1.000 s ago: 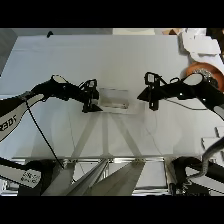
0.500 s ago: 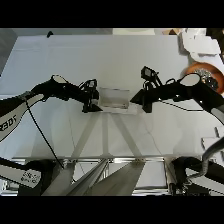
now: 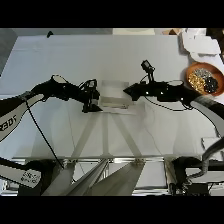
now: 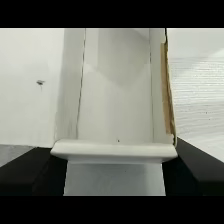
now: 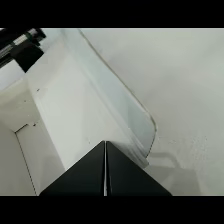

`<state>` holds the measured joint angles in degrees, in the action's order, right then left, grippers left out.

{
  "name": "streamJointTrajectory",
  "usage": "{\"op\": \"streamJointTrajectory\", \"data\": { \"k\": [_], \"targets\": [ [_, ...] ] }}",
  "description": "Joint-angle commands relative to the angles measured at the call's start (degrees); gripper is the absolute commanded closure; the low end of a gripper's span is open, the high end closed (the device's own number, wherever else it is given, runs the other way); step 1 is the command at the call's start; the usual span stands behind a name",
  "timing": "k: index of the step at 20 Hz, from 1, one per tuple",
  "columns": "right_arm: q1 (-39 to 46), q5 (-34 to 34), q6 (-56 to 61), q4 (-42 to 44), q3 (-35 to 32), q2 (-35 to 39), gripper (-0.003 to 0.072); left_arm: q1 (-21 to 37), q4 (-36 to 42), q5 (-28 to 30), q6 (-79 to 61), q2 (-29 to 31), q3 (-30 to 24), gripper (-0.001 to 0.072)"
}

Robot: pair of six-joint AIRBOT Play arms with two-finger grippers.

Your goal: Fold the box and place the chain.

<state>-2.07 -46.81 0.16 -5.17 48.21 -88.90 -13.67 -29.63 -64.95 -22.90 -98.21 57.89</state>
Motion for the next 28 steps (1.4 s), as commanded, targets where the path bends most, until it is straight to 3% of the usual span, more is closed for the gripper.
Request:
{"op": "streamJointTrajectory", "data": {
  "k": [1, 6, 10, 14, 16, 19, 22, 28],
  "targets": [
    [0.07, -1.25, -0.74, 2.84, 0.07, -2.71, 0.0679, 0.00, 0.02, -0.02, -0.02, -0.04, 0.00, 0.0365],
    [0.07, -8.57, -0.68, -1.64, 0.04, 0.83, 0.0675, 0.00, 0.04, 0.00, -0.02, -0.04, 0.00, 0.0365],
    [0.04, -8.74, -0.26, -15.26, 0.04, 11.23, 0.0670, 0.00, 0.02, -0.02, -0.02, -0.04, 0.00, 0.0365],
    [0.04, -8.90, -0.22, -32.13, 0.04, 18.95, 0.0539, 0.00, 0.02, 0.00, -0.02, -0.04, 0.00, 0.0365],
    [0.04, -8.72, -0.31, -36.57, -0.13, 18.99, 0.0378, 0.00, 0.02, 0.00, -0.02, -0.04, 0.00, 0.0365],
    [-0.02, -7.43, -2.51, -41.44, -1.18, 18.21, 0.0349, 0.00, 0.04, 0.00, -0.02, -0.04, 0.00, 0.0365],
    [-0.02, -6.05, -6.95, -41.05, -2.82, 16.57, 0.0349, 0.00, 0.04, 0.00, -0.02, -0.04, 0.00, 0.0365],
    [-0.48, -5.86, -22.73, -31.50, -3.58, 12.02, 0.0351, 0.00, 0.02, -0.02, -0.02, -0.04, 0.00, 0.0365]
  ]
}}
